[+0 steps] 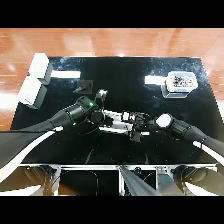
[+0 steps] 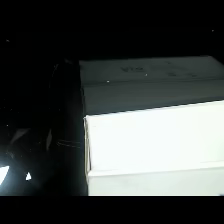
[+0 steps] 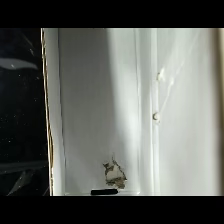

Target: Fold the box and place the chain.

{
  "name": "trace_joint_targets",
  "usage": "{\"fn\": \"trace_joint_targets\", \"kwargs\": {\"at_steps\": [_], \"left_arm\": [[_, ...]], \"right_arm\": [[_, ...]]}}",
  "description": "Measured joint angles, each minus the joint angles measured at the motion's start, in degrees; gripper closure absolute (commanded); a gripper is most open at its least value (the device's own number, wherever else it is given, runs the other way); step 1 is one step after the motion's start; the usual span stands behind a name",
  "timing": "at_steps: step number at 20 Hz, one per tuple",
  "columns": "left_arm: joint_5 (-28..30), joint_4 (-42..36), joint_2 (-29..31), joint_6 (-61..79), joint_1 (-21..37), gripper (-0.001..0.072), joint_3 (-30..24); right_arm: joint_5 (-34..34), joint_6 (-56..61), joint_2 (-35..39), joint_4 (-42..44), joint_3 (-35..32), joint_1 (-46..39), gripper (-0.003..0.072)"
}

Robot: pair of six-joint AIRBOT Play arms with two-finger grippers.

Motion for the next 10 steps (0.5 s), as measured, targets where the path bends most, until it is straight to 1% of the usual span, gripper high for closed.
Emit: {"fn": "trace_joint_targets", "kwargs": {"at_steps": [2, 3, 4, 10], "left_arm": [[-0.3, 0.0, 0.0, 0.0, 0.0, 0.0519, 0.0], [-0.5, 0.0, 0.0, 0.0, 0.0, 0.0562, 0.0], [-0.7, 0.0, 0.0, -0.1, 0.0, 0.0688, 0.0], [-1.2, 0.0, 0.0, 0.2, -0.6, 0.0683, 0.0]], "right_arm": [[0.0, 0.0, 0.0, 0.0, 0.0, 0.0, 0.0293], [-0.1, 0.0, 0.0, 0.0, 0.0, 0.0, 0.0293], [-0.1, 0.0, 0.0, 0.0, 0.0, 0.0, 0.0293], [-0.1, 0.0, 0.0, 0.0, 0.0, -0.1, 0.0293]]}}
